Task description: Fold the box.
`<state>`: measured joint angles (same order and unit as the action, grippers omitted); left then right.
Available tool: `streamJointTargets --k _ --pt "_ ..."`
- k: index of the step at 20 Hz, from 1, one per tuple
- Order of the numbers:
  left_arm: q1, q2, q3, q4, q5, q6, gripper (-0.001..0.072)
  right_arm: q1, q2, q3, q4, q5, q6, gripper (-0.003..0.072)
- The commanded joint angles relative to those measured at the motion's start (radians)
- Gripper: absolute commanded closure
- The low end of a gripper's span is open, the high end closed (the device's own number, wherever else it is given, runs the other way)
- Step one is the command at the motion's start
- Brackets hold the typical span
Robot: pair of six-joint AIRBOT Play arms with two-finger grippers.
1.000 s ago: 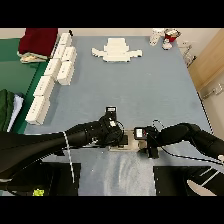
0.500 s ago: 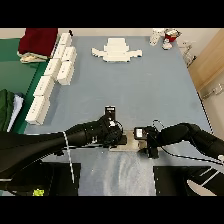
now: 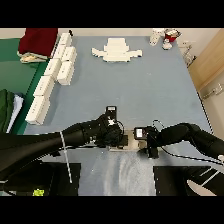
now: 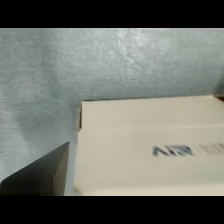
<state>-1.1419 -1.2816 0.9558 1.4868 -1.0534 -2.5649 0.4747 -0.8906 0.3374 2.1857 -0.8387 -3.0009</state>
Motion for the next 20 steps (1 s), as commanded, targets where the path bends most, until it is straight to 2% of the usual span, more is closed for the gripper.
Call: streamJointTargets --k 1,4,5,6,8,10,12,15,18,20 --pt "0.001 0.082 0.030 -0.012 -0.106 0.085 0.0236 0.001 0.000 0.001 0.000 0.000 0.000 0.0186" --pt "0.001 0.196 0.031 -0.005 -0.254 0.142 0.0240 0.001 0.000 0.001 0.000 0.000 0.000 0.0187" --pt "0.001 0.221 0.031 -0.005 -0.299 0.154 0.0437 0.001 0.000 0.001 0.000 0.000 0.000 0.0186" --pt "0.001 0.242 0.031 -0.005 -0.333 0.208 0.0686 0.001 0.000 0.001 0.000 0.000 0.000 0.0186" --pt "0.001 0.262 0.031 -0.005 -0.340 0.294 0.0697 0.001 0.000 0.001 0.000 0.000 0.000 0.0186" --pt "0.001 0.258 0.031 -0.012 -0.300 0.396 0.0697 0.001 0.000 0.001 0.000 0.000 0.000 0.0186" --pt "0.001 0.259 0.030 -0.053 -0.248 0.541 0.0698 0.001 0.000 0.001 0.000 0.001 0.000 0.0186" --pt "-0.032 0.274 0.025 -0.131 -0.236 0.740 0.0699 0.001 0.000 0.001 0.000 0.000 0.000 0.0186" --pt "-0.025 0.370 -0.058 -0.183 -0.203 0.952 0.0699 0.001 0.000 0.001 0.000 0.001 0.000 0.0186" --pt "0.041 0.456 -0.155 -0.201 -0.161 1.195 0.0697 0.001 0.000 0.001 0.000 0.000 0.000 0.0186"
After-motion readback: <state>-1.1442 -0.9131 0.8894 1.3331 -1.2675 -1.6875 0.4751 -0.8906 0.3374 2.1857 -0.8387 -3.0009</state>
